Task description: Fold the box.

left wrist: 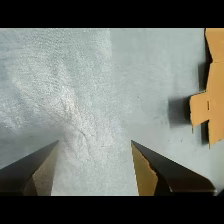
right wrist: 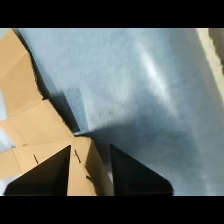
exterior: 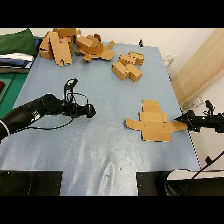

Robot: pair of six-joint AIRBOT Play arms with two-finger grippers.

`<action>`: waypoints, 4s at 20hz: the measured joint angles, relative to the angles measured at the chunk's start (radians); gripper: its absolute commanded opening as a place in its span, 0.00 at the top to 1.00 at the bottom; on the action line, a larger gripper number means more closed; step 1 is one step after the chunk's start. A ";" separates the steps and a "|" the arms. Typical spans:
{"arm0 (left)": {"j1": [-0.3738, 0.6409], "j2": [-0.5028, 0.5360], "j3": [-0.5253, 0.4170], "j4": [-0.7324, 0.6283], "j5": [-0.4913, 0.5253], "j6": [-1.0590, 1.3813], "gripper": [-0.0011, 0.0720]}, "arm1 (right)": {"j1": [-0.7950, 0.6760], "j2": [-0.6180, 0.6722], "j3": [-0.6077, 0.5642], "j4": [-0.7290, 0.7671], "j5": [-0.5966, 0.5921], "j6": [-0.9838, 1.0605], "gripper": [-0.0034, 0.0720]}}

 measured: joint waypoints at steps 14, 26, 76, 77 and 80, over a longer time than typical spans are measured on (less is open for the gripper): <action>0.093 0.000 0.001 -0.093 -0.154 0.000 0.03 | 0.399 0.049 -0.024 0.249 0.102 -0.005 0.95; 0.298 -0.050 0.001 -0.233 -0.293 0.154 0.03 | 1.071 0.158 -0.053 0.293 -0.399 -0.100 0.96; 0.357 -0.372 0.042 -0.697 -0.573 0.948 0.42 | 1.115 0.376 -0.256 0.153 -0.454 0.059 0.96; 0.357 -0.372 0.043 -0.697 -0.571 0.953 0.53 | 1.115 0.376 -0.257 0.153 -0.459 0.059 0.96; 0.357 -0.372 0.046 -0.700 -0.573 0.978 0.53 | 1.115 0.376 -0.260 0.153 -0.465 0.059 0.96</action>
